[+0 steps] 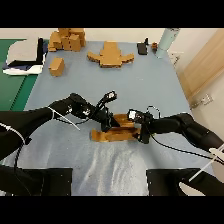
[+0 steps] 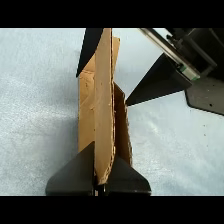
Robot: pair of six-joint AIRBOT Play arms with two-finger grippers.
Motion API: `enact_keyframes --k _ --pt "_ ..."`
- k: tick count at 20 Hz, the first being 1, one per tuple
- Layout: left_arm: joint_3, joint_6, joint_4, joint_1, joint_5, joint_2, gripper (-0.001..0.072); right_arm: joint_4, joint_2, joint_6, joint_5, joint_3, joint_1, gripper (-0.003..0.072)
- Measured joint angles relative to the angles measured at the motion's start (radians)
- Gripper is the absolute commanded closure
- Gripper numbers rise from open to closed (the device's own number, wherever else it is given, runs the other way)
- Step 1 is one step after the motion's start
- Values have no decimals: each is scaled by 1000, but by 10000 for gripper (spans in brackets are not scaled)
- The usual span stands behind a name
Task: Fold the box.
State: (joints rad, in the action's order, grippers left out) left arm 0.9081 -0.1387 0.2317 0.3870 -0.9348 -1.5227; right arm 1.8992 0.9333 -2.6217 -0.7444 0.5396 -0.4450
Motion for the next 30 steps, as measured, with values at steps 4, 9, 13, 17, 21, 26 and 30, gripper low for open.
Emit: enact_keyframes --k 4,9,13,17,21,26,30 --pt "0 0 0 0 -1 0 694 154 57 -232 -34 6 54 -27" --pt "0 0 0 0 0 0 694 224 100 -327 -49 8 70 -22" --pt "0 0 0 0 0 0 694 225 103 -346 -55 8 72 -21" --pt "0 0 0 0 0 0 694 224 98 -353 -93 8 73 -20" --pt "0 0 0 0 -1 0 694 224 97 -354 -117 8 73 -20" --pt "0 0 1 0 -1 0 694 225 127 -364 -103 8 73 -12" --pt "0 0 0 0 0 0 694 227 151 -377 -85 8 71 -9"
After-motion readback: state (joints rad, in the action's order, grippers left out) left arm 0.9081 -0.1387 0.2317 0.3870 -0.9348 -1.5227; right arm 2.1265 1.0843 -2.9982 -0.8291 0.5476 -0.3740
